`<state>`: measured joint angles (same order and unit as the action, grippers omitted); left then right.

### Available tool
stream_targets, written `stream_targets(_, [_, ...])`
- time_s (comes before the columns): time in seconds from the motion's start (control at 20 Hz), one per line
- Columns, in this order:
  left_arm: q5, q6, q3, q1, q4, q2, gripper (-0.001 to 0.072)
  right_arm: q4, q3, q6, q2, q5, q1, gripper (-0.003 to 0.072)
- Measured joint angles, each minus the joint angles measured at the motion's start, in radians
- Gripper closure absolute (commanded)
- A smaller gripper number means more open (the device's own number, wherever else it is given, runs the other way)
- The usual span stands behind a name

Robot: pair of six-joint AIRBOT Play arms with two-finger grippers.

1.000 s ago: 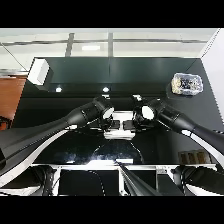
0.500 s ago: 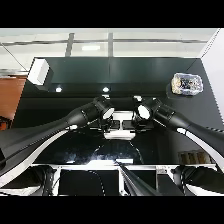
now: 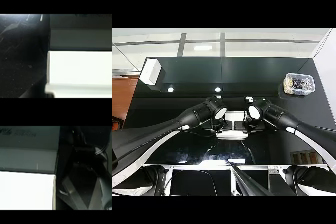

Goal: Fold the box and place the chain.

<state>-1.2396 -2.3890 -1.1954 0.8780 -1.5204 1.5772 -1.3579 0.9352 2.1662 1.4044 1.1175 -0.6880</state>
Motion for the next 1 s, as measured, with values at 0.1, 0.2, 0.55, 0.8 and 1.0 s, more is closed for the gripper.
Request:
stream_targets(0.1, [0.001, 0.000, 0.000, 0.000, -0.001, 0.000, 0.0679, -0.001, 0.000, 0.004, 0.001, -0.005, -0.004, 0.0673])
stream_targets(0.2, [0.001, 0.000, 0.000, 0.000, -0.002, 0.000, 0.0679, -0.003, 0.001, 0.010, 0.002, -0.009, -0.007, 0.0671])
stream_targets(0.55, [0.000, 0.003, 0.000, 0.000, -0.010, 0.001, 0.0679, -0.008, 0.020, 0.008, 0.003, -0.021, -0.009, 0.0367])
stream_targets(0.8, [0.000, 0.003, 0.000, 0.000, -0.007, 0.001, 0.0679, -0.011, 0.048, 0.000, 0.003, -0.010, -0.009, 0.0371])
stream_targets(1.0, [0.001, 0.001, 0.000, 0.000, -0.005, 0.001, 0.0679, -0.034, 0.053, -0.001, 0.003, 0.011, -0.009, 0.0373])
